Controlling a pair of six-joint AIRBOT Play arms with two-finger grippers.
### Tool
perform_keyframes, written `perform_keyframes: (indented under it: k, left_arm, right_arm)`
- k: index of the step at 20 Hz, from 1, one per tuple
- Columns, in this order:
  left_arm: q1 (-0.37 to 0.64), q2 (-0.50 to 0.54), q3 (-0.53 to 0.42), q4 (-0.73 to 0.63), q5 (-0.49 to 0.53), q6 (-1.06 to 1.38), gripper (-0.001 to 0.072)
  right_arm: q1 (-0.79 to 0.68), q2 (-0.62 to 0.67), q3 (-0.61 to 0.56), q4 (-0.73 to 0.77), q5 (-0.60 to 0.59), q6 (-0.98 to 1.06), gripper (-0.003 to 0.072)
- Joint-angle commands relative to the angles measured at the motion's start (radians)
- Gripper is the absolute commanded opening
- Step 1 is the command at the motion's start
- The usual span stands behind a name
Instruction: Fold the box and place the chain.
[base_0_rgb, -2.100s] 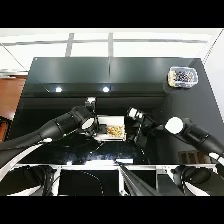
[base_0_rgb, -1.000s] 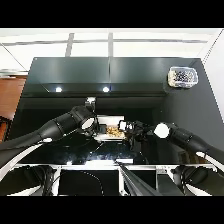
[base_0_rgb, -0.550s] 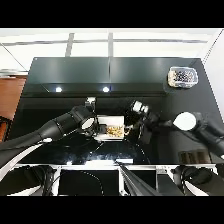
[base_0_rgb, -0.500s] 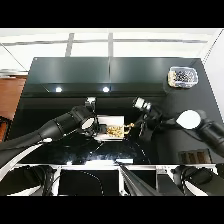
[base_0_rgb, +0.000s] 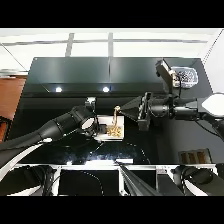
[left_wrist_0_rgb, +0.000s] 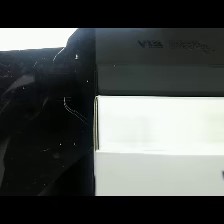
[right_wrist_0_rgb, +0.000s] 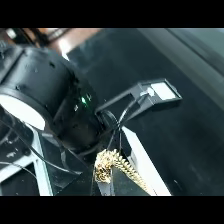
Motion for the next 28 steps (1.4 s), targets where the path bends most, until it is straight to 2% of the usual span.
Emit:
perform_keyframes:
  k: [1,6,7,8,9,10,14,19,25,28]
  left_arm:
    - [0.001,0.000,0.000,0.000,0.001,0.000,0.0030]
    - [0.001,0.000,0.000,0.000,0.001,0.000,0.0030]
    - [0.001,0.000,0.000,0.000,0.001,0.000,0.0029]
    - [0.001,0.000,0.000,0.000,0.001,0.000,0.0029]
    - [0.001,0.000,0.000,0.000,0.000,0.000,0.0029]
    - [0.001,0.000,0.000,0.000,0.000,0.000,0.0030]
    - [0.001,0.000,0.001,0.000,-0.002,0.000,0.0029]
    - [0.001,0.000,0.001,-0.003,0.001,-0.044,0.0028]
    - [0.002,-0.003,0.053,0.005,0.038,-0.080,0.0027]
    - [0.009,-0.020,0.054,0.006,0.023,-0.101,0.0027]
  right_arm:
    - [0.000,-0.047,-0.004,0.021,0.003,0.011,0.0042]
    - [0.029,-0.155,-0.028,-0.010,0.056,0.011,0.0043]
    - [0.045,-0.163,-0.028,-0.034,0.053,0.012,0.0064]
    - [0.058,-0.164,-0.028,-0.062,0.043,0.015,0.0184]
    - [0.053,-0.164,-0.024,-0.077,0.035,0.031,0.0352]
    - [0.026,-0.162,-0.012,-0.094,0.035,0.045,0.0435]
    - [-0.211,-0.109,0.038,-0.110,0.123,0.075,0.0433]
    - [-0.484,-0.040,0.040,-0.109,0.253,0.080,0.0433]
    - [-0.510,-0.040,0.040,-0.105,0.258,0.087,0.0433]
    - [-0.509,-0.040,0.040,-0.105,0.259,0.095,0.0433]
